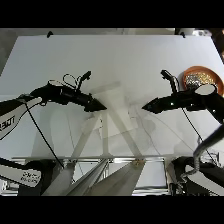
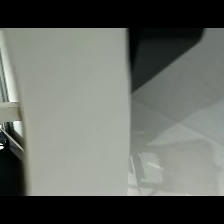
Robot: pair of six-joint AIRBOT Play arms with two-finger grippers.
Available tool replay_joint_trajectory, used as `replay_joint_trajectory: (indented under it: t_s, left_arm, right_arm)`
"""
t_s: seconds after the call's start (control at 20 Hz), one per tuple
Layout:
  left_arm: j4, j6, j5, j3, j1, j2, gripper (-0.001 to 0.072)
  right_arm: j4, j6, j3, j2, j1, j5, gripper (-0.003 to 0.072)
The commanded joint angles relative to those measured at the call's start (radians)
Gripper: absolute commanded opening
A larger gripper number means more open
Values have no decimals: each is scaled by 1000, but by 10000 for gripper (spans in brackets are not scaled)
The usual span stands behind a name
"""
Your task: Fold the box and place the chain.
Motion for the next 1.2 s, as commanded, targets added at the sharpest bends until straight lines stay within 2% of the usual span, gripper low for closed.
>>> replay_joint_trajectory:
  t_s: [0.0,0.05,0.2,0.3,0.5,0.65,0.75,0.8,0.95,1.05,1.15]
  left_arm:
    - [68,-8,6,12,-4,-5,60]
    - [79,-3,19,12,-4,-5,6]
    - [82,64,31,12,-4,16,4]
    - [91,139,39,12,-4,62,4]
    - [108,199,45,12,-8,195,7]
    - [124,203,10,12,-39,272,7]
    - [174,215,16,12,-91,298,4]
    - [188,212,45,12,-121,305,3]
    - [213,111,171,11,-203,312,-4]
    - [266,96,210,9,-251,312,-5]
    - [254,72,268,-7,-284,312,-5]
  right_arm:
    - [3,3,0,1,1,2,17]
    - [3,4,0,1,1,3,17]
    - [3,14,0,1,0,24,24]
    - [1,25,5,2,0,70,145]
    - [-54,102,45,34,0,182,308]
    - [-205,197,121,116,0,277,308]
    - [-377,278,183,209,0,315,310]
    - [-463,314,202,257,0,324,344]
    - [-682,368,211,420,0,365,346]
    - [-717,392,210,507,0,380,346]
    - [-701,406,210,577,0,372,345]
